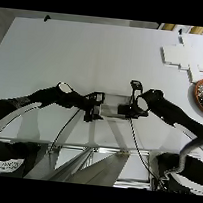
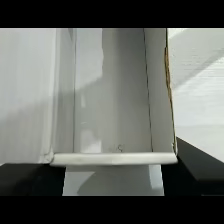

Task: Fold the box and place the chain.

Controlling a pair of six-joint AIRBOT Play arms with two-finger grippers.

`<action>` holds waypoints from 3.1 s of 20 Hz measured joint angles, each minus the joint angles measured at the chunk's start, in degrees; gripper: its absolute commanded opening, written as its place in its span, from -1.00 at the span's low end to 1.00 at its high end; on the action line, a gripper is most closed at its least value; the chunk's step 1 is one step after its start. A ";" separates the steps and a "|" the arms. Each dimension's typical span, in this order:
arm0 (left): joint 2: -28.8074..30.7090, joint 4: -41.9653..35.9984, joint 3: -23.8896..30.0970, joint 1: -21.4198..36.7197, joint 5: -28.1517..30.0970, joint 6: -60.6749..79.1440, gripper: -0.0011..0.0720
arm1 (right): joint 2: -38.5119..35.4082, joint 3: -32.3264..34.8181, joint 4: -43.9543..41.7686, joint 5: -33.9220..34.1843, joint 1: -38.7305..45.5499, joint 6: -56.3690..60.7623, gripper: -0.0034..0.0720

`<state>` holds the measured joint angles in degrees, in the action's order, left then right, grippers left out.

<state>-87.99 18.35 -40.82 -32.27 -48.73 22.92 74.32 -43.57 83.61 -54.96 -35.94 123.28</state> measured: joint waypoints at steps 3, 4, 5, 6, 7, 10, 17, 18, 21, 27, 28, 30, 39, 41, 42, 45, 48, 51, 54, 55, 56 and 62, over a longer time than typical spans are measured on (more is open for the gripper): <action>0.02 0.13 0.00 0.02 0.17 0.13 -0.87 | 0.02 0.04 0.17 0.70 0.00 -0.22 -0.87; 0.02 0.20 0.00 0.02 0.20 0.20 -0.87 | 0.02 0.04 0.17 0.85 0.00 -0.33 -0.72; 0.02 0.46 0.00 0.02 0.28 0.42 -0.87 | 0.04 0.04 0.20 1.07 0.00 -0.81 -0.50; 0.02 0.76 0.00 0.02 0.24 0.63 -0.87 | 0.04 0.04 0.17 1.62 0.00 -1.36 -0.46; 0.02 0.76 0.00 0.04 0.22 0.63 -0.87 | 0.04 0.02 0.13 1.77 0.00 -1.60 -0.46; 0.02 0.68 0.00 0.02 0.17 0.48 -0.87 | 0.11 0.02 0.20 1.97 0.00 -1.90 -0.46; 0.02 0.55 0.00 0.04 0.13 0.39 -0.87 | 1.03 0.02 0.20 1.92 -0.11 -2.34 -0.43; 0.00 0.55 0.00 0.02 0.11 0.39 -0.87 | 0.79 0.11 0.20 1.95 -0.11 -2.71 -0.31; 0.00 0.59 0.00 0.02 -0.15 0.44 -0.87 | -1.11 0.13 0.42 1.73 -0.11 -4.22 0.00; 0.00 0.57 0.00 0.02 -0.09 0.42 -0.87 | -8.04 0.07 0.39 -1.77 -0.11 -10.38 0.00; 0.00 0.57 0.00 0.02 -0.07 0.42 -0.87 | -9.64 0.07 0.42 -2.49 -0.11 -11.54 0.00; 0.00 0.55 0.00 0.02 -0.04 0.42 -0.87 | -12.87 0.07 0.33 -3.26 0.15 -13.49 -0.01; 0.00 0.52 0.00 0.02 0.02 0.39 -0.87 | -10.01 0.07 -1.90 -3.34 2.23 -15.58 -0.01; 0.00 0.52 0.00 0.02 0.02 0.37 -0.87 | -7.15 0.07 -2.56 -2.58 1.38 -15.65 -0.01; 0.00 0.52 0.00 0.02 0.04 0.37 -0.87 | -5.68 0.07 -2.64 -2.16 1.05 -15.61 -0.02; 0.00 0.52 0.00 0.02 0.04 0.37 -0.87 | -2.36 0.07 -2.32 -1.64 0.57 -14.64 -0.19; 0.02 0.50 0.00 0.02 0.04 0.37 -0.87 | -0.85 0.04 -0.31 -1.14 0.44 -11.85 -0.35; 0.00 0.46 0.00 0.02 0.11 0.33 -0.87 | -0.31 0.02 0.59 -0.70 0.42 -10.23 -0.53; 0.00 0.15 0.00 0.00 0.17 -0.02 -0.87 | -0.11 0.00 1.11 -0.15 0.37 -9.20 -0.83; 0.00 -0.07 0.00 0.00 0.15 0.00 -0.87 | -0.04 0.00 1.25 -0.07 0.39 -9.03 -0.88; 0.00 -0.02 0.00 0.00 0.13 0.02 -0.87 | -0.04 0.00 1.38 0.04 0.39 -9.03 -0.88; 0.00 0.79 0.00 0.02 0.11 0.66 -0.87 | -0.04 0.02 1.60 0.31 0.42 -9.53 -0.14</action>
<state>-87.99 19.14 -40.82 -32.25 -48.62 23.57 74.28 -43.55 85.21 -54.65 -35.53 113.75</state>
